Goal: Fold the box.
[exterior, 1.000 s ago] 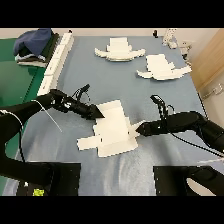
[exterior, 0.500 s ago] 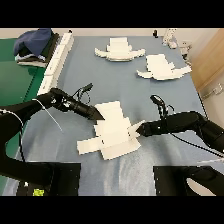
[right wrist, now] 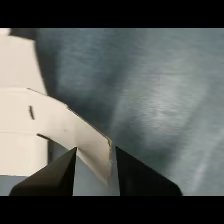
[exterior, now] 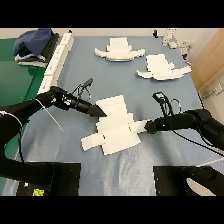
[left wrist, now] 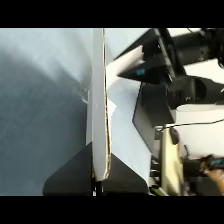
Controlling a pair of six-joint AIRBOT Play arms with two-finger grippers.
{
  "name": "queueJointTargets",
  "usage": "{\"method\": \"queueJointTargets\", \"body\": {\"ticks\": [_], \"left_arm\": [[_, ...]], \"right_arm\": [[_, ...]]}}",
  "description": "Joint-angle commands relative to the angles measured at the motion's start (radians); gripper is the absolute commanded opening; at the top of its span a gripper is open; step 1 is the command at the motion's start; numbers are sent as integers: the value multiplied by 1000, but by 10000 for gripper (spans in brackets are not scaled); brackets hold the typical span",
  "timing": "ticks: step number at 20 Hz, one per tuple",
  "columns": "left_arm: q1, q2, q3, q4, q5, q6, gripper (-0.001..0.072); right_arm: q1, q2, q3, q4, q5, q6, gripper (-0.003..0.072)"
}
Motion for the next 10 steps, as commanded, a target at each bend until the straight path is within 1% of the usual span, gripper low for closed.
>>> {"method": "queueJointTargets", "body": {"ticks": [1,2,3,5,7,10], "left_arm": [[-35,49,9,-31,15,241,11],[-54,69,9,-20,27,282,11],[-72,87,8,-3,37,320,10],[-116,136,1,39,79,386,9],[-163,205,-34,55,174,462,9],[-232,345,-150,32,360,563,8]], "right_arm": [[0,1,54,-374,-2,330,385],[0,1,84,-397,-3,381,473],[0,1,116,-405,-2,417,605],[0,1,184,-407,-5,475,612],[0,1,237,-426,-5,513,610],[0,1,262,-462,-2,591,610]]}}
